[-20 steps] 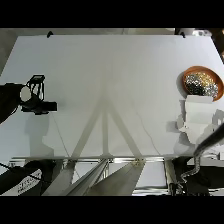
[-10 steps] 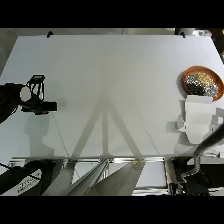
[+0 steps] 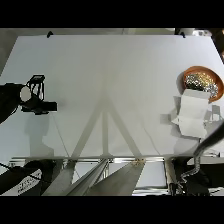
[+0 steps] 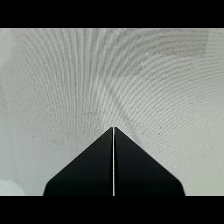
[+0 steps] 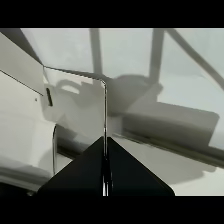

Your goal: Fold the box and place the chain.

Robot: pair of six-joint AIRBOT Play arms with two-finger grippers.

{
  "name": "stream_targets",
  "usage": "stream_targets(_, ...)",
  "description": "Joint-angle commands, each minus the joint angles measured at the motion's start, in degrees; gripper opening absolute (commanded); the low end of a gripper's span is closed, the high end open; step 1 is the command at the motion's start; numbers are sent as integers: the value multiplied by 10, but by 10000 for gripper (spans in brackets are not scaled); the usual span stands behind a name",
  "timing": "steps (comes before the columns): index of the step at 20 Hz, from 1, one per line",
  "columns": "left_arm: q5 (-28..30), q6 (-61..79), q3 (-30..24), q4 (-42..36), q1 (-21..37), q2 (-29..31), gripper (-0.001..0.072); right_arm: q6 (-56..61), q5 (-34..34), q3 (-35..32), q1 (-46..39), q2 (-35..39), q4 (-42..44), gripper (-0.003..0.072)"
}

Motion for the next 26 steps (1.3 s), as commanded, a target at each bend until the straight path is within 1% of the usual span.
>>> stream_targets(1,0,0,0,0,1,0,13,-33,10,0,40,19,116,13)
stream_targets(4,0,0,0,0,1,0,13,-38,11,-8,129,50,146,13)
stream_targets(7,0,0,0,0,1,0,13,-37,13,-25,237,75,220,13)
stream_targets(9,0,0,0,0,1,0,13,-37,2,-42,308,91,261,13)
stream_targets(12,0,0,0,0,1,0,13,-37,-40,-89,406,113,296,13)
stream_targets(14,0,0,0,0,1,0,13,-45,-78,-140,459,132,356,13)
stream_targets(17,0,0,0,0,1,0,13,-61,-149,-229,502,175,424,13)
stream_targets(20,0,0,0,0,1,0,13,-64,-219,-330,528,238,434,13)
stream_targets(22,0,0,0,0,1,0,13,-58,-274,-393,540,296,436,13)
stream_targets(24,0,0,0,0,1,0,13,-38,-331,-446,556,357,436,13)
stream_targets(26,4,0,0,-13,1,0,13,-32,-361,-477,578,403,426,13)
